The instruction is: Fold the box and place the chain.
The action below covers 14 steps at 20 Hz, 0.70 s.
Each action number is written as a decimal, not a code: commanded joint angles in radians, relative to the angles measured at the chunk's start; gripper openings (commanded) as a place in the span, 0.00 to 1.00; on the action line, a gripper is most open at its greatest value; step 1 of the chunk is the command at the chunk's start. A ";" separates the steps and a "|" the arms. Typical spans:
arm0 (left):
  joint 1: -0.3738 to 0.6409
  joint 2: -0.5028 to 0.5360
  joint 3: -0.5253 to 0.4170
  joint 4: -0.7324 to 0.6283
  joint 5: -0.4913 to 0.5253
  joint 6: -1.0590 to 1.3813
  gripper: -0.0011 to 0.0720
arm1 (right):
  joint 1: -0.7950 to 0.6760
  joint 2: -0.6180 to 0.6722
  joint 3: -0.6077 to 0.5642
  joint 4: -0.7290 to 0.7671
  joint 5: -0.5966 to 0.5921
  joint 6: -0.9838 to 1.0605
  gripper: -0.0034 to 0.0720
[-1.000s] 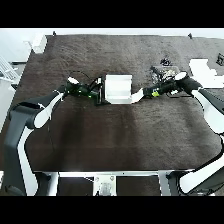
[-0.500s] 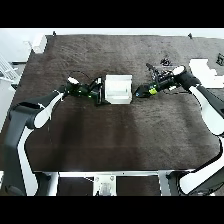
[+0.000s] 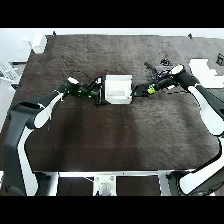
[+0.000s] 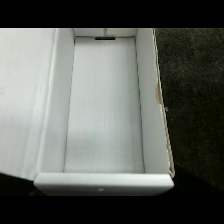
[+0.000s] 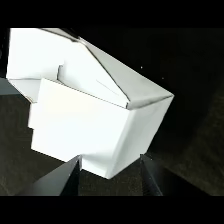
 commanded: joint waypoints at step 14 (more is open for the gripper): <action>0.001 0.000 0.000 0.000 0.000 0.000 0.66 | 0.099 0.000 0.043 -0.143 -0.112 0.135 0.66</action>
